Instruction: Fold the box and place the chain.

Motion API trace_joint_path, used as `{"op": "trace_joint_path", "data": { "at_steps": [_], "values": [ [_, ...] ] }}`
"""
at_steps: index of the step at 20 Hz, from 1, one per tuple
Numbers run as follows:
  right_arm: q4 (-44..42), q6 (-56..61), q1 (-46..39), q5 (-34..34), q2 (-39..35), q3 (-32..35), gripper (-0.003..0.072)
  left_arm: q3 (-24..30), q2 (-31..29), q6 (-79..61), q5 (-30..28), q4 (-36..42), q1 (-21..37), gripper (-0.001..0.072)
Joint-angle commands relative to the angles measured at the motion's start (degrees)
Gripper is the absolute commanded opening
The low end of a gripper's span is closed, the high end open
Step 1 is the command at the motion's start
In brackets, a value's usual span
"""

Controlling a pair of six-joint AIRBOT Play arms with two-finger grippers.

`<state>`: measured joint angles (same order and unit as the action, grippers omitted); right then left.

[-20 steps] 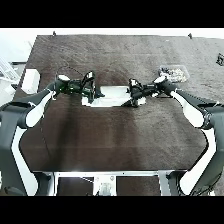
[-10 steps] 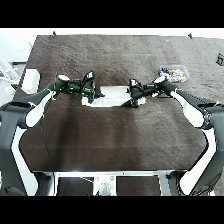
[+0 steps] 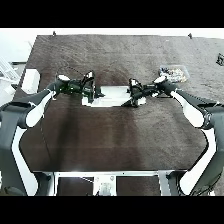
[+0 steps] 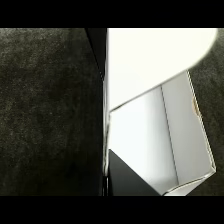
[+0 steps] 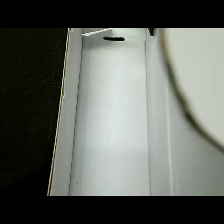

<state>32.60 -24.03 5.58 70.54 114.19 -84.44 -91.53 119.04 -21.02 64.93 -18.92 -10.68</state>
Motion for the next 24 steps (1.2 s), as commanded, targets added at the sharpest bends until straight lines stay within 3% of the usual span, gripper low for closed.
{"op": "trace_joint_path", "data": {
  "at_steps": [1,2,3,12,21,22,23,24],
  "values": [
    [0.0,0.0,0.0,0.0,0.0,0.0,0.0587,0.0,-0.1,-0.1,-0.1,1.8,0.0,0.0133],
    [0.0,0.0,0.0,0.0,0.0,0.0,0.0587,-0.1,-0.1,0.0,-0.3,1.9,0.0,0.0333],
    [0.0,0.0,0.0,0.0,0.0,0.0,0.0587,-0.1,-0.1,0.0,-0.2,1.9,0.0,0.0345],
    [0.0,0.0,0.0,0.0,0.0,0.0,0.0588,-0.4,-1.2,0.2,0.6,2.2,1.4,0.0355],
    [0.0,0.0,0.0,0.0,0.0,0.0,0.0587,-1.7,-3.1,3.1,13.4,0.9,10.5,0.0354],
    [0.0,0.0,0.0,0.0,0.0,0.0,0.0587,-2.0,-3.5,3.1,16.1,1.0,11.6,0.0340],
    [0.0,0.0,0.0,0.0,0.0,0.0,0.0587,-2.0,-4.1,3.0,18.9,1.1,12.3,0.0158],
    [0.0,0.0,0.0,0.0,0.0,0.0,0.0588,-2.0,-4.9,2.5,22.0,1.1,12.8,0.0022]
  ]
}}
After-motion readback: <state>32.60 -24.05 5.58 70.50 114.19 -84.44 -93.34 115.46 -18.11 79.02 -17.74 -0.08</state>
